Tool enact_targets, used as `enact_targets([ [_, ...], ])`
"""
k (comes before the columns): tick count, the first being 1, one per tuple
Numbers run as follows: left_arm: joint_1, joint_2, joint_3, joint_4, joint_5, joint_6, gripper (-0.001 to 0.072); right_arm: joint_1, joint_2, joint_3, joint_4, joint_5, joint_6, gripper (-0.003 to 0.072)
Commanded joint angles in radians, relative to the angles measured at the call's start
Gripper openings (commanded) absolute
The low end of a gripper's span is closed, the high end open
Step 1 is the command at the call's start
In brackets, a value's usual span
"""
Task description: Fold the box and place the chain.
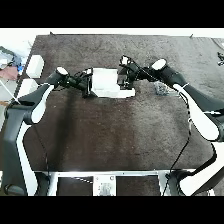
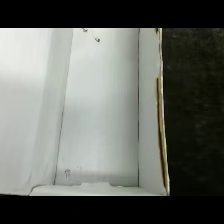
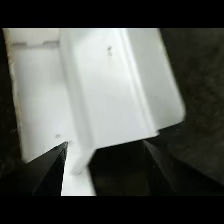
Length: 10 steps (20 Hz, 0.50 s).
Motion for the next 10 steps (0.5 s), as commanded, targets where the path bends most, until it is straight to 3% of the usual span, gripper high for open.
enact_targets([
  [1,0.001,-0.001,0.001,-0.029,0.11,-0.041,0.0073,0.001,0.01,0.0,-0.121,0.066,0.049,0.0559],
  [10,0.001,-0.001,0.001,-0.063,0.118,-0.04,0.0073,0.001,-0.014,-0.001,-0.148,0.053,0.048,0.0558],
])
